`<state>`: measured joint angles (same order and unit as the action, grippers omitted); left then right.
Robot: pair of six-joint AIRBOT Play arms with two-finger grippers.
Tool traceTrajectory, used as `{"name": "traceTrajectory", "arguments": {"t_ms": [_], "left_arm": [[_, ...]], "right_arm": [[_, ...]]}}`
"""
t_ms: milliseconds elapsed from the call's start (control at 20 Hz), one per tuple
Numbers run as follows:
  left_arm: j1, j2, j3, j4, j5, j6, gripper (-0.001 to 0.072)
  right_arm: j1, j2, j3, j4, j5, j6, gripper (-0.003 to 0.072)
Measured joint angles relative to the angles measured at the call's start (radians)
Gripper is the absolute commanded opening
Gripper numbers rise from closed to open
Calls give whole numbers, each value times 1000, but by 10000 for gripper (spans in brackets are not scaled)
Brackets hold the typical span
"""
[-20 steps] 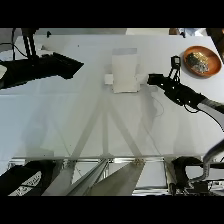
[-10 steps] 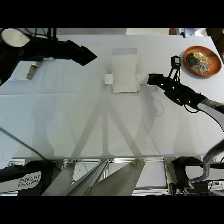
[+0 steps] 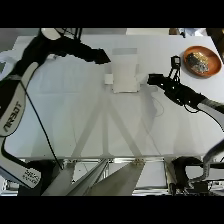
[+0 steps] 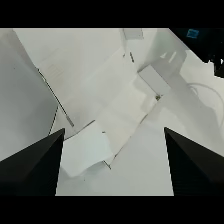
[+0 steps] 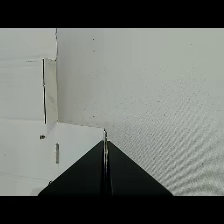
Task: Fold the box and place the chain.
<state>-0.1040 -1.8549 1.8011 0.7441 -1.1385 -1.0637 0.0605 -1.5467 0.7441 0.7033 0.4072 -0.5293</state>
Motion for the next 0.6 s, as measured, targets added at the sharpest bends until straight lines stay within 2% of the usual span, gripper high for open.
{"name": "traceTrajectory", "arguments": {"t_ms": [250,400,600], "left_arm": [[-42,-93,84,114,77,-107,677],[-58,-130,107,140,138,-145,631],[-76,-175,124,156,190,-192,630]], "right_arm": [[0,0,0,0,0,0,10],[0,0,0,0,0,0,10],[0,0,0,0,0,0,10]]}}
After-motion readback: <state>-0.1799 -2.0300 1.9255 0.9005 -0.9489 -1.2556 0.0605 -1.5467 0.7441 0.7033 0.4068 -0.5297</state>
